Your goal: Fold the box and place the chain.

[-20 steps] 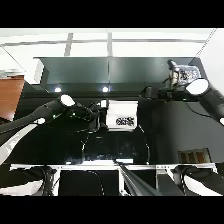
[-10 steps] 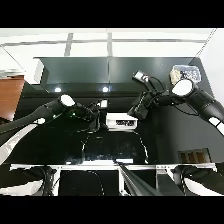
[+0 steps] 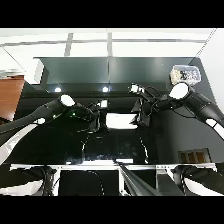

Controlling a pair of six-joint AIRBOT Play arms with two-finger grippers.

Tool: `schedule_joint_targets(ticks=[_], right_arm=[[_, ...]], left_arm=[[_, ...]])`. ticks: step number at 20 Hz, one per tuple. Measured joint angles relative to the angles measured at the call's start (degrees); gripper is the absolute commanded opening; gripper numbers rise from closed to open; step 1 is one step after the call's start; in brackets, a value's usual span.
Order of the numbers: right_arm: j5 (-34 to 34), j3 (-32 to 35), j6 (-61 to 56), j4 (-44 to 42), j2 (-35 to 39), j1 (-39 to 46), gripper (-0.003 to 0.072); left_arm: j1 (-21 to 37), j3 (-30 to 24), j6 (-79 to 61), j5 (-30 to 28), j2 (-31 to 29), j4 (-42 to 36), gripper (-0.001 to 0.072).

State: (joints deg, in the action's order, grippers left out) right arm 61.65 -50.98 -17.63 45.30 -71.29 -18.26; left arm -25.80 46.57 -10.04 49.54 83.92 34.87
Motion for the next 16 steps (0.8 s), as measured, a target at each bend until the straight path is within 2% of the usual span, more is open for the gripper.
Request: schedule_joint_targets(ticks=[16], right_arm=[[0.63, 0.39, 4.68, 0.31, -0.07, -1.68, 0.0720]], left_arm=[[0.00, 0.00, 0.02, 0.00, 0.00, 0.02, 0.0351]])
